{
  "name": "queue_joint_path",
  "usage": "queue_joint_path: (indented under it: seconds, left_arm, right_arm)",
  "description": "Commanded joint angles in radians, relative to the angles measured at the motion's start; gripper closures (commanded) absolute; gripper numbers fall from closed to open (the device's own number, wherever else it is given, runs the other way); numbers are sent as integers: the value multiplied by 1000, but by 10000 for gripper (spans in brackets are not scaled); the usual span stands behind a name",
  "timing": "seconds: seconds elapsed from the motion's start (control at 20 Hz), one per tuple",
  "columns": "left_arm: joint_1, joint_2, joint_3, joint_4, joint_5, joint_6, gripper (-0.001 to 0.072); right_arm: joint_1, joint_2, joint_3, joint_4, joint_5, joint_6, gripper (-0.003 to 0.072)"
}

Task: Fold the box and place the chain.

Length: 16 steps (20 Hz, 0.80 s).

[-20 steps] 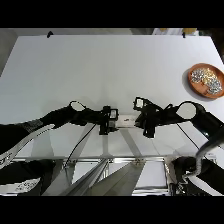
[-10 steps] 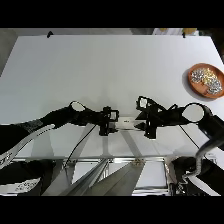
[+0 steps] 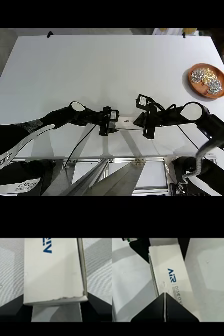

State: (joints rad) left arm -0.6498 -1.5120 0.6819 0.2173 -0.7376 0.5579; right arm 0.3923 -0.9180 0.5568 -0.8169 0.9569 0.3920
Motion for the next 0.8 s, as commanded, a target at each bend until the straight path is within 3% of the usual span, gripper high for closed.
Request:
queue_joint_path:
  seconds: [0.0, 0.75]
  left_arm:
    - [0, 0, 0, 0, 0, 0, 691]
    - [0, 0, 0, 0, 1, 0, 691]
  right_arm:
    - [1, -28, -2, 2, 30, 3, 667]
    - [2, -95, -66, -21, -23, 2, 667]
